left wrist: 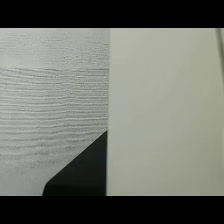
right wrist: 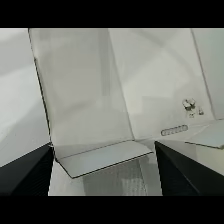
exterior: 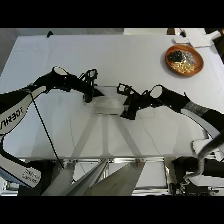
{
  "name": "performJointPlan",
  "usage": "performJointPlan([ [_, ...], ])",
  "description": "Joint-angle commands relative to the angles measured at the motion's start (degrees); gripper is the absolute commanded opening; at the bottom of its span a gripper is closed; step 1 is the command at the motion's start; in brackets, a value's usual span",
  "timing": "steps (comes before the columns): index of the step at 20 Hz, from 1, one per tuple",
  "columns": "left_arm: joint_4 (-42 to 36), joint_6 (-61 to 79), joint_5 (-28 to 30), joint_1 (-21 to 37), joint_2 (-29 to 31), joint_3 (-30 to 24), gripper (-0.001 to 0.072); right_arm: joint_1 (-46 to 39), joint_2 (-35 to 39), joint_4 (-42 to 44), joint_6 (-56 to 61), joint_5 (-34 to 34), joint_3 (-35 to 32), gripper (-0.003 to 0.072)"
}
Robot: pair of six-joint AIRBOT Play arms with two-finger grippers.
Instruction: Fold the box and place the chain.
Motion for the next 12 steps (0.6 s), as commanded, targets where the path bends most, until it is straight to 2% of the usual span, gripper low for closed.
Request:
performJointPlan([
  [1,0.0,0.0,0.0,0.0,0.0,0.0,0.0014,0.2,0.0,1.1,2.4,-2.3,0.0,0.0686],
  [7,0.0,0.0,0.0,0.0,0.0,0.0,0.0014,-2.1,2.3,1.7,3.4,-6.5,0.0,0.0686],
  [12,0.0,0.0,0.0,0.0,0.0,0.0,0.0014,-3.0,2.3,2.4,0.2,-6.6,0.0,0.0686],
])
